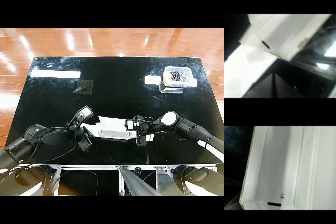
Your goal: Fold the box and place the chain.
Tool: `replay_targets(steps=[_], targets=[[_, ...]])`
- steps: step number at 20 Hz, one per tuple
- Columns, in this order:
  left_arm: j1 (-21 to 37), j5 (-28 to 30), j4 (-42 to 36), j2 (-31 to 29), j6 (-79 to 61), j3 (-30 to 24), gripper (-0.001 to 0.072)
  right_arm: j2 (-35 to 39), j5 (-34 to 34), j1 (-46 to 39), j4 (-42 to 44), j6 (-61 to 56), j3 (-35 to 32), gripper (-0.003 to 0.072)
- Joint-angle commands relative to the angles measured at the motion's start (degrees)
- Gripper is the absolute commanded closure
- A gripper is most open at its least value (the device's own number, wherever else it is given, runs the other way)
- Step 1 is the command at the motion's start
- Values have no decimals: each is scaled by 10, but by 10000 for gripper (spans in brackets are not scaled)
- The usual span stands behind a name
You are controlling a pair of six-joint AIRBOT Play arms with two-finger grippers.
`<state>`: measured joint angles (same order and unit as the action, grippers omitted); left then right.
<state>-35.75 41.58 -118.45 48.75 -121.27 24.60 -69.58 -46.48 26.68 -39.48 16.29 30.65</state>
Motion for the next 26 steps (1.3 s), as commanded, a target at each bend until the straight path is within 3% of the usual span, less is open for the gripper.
replay_targets(steps=[1,3,6,10,13,20,21,26], targets=[[0,-32,26,20,-33,0,88,0,0,0,1,-3,0,39],[0,-23,75,18,-98,0,88,0,0,0,1,-3,0,39],[1,-17,85,17,-256,1,88,0,0,0,1,-3,0,39],[9,-69,73,34,-318,1,94,0,0,0,1,-3,0,39],[24,-97,18,63,-386,1,99,0,0,0,1,-3,0,39],[40,-86,-113,77,-474,1,131,0,0,0,5,-3,0,39],[40,-85,-125,78,-483,1,178,0,0,0,5,-3,0,39],[39,-79,-131,90,-485,1,178,0,1,0,5,-3,0,39]])
